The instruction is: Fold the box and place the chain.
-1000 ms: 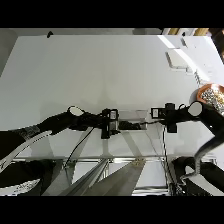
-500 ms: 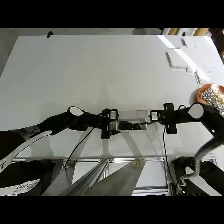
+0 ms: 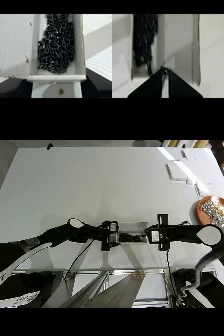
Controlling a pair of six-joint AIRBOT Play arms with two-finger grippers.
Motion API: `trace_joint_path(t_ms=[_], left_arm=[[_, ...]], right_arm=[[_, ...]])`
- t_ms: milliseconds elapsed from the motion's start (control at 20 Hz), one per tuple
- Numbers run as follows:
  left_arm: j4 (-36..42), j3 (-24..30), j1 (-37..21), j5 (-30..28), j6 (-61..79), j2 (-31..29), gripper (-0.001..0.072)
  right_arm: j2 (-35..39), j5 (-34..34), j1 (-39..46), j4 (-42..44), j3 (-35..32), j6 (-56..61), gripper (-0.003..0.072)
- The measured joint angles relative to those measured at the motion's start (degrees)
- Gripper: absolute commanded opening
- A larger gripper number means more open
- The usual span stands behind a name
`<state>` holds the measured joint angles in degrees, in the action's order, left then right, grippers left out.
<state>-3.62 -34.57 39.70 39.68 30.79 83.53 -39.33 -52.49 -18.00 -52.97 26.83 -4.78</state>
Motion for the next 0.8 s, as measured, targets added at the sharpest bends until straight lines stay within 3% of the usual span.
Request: trace_joint_path(t_ms=[350, 400, 500, 650, 800], left_arm=[[0.0, 0.0, 0.0, 0.0, 0.0, 0.0, 0.0205], [0.0, 0.0, 0.0, 0.0, 0.0, 0.0, 0.0205], [0.0, 0.0, 0.0, 0.0, 0.0, 0.0, 0.0205], [0.0, 0.0, 0.0, 0.0, 0.0, 0.0, 0.0205], [0.0, 0.0, 0.0, 0.0, 0.0, 0.0, 0.0205]], right_arm=[[-2.6, 8.1, -12.0, 7.1, 0.0, 0.0, 0.0021], [-3.7, 9.4, -13.1, 7.5, 0.0, 0.0, 0.0036], [-5.3, 11.7, -14.6, 7.9, 0.0, 0.0, 0.0188], [-5.3, 13.8, -15.6, 6.6, 0.1, 0.0, 0.0201], [-2.9, 14.6, -15.9, -0.1, 0.8, 1.8, 0.0200]])
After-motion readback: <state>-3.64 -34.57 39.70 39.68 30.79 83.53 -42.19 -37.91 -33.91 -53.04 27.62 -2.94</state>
